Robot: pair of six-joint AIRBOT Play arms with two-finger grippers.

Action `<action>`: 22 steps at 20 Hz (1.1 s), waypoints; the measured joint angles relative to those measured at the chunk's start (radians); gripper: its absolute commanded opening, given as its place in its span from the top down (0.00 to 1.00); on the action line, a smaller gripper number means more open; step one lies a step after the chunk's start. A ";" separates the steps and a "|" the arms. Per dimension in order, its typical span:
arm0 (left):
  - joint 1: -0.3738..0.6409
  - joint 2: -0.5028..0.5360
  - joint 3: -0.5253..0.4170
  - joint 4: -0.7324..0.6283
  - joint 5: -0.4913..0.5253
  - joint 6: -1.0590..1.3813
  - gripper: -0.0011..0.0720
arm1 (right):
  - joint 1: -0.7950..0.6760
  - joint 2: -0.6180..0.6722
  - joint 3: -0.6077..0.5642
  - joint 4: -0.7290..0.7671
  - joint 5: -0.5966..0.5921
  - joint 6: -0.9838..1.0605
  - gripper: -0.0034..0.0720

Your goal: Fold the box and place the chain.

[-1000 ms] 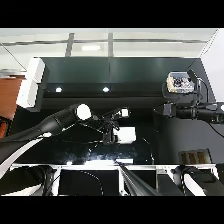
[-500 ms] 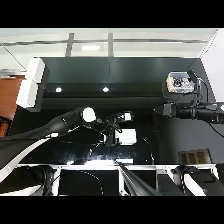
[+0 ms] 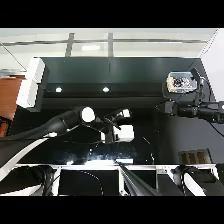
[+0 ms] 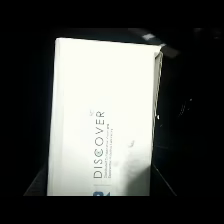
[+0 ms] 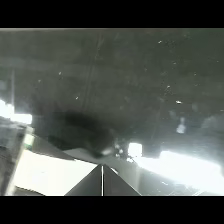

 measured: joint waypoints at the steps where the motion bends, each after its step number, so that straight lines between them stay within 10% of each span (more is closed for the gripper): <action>1: 0.029 0.027 -0.001 0.034 -0.035 -0.052 0.51 | -0.012 0.000 0.000 0.000 0.003 0.000 0.93; 6: 0.315 0.217 -0.079 0.190 -0.265 -0.227 0.50 | -0.042 0.000 0.000 -0.002 0.023 0.000 0.93; 11: 0.841 0.394 -0.250 0.256 -0.404 -0.328 0.46 | -0.047 0.000 0.000 -0.003 0.026 0.000 0.93; 17: 1.401 0.441 -0.280 0.270 -0.346 -0.350 0.46 | -0.048 0.000 0.000 -0.003 0.022 0.001 0.93; 22: 1.623 0.404 -0.213 0.271 -0.247 -0.249 0.47 | -0.048 0.000 0.000 -0.003 0.020 0.008 0.93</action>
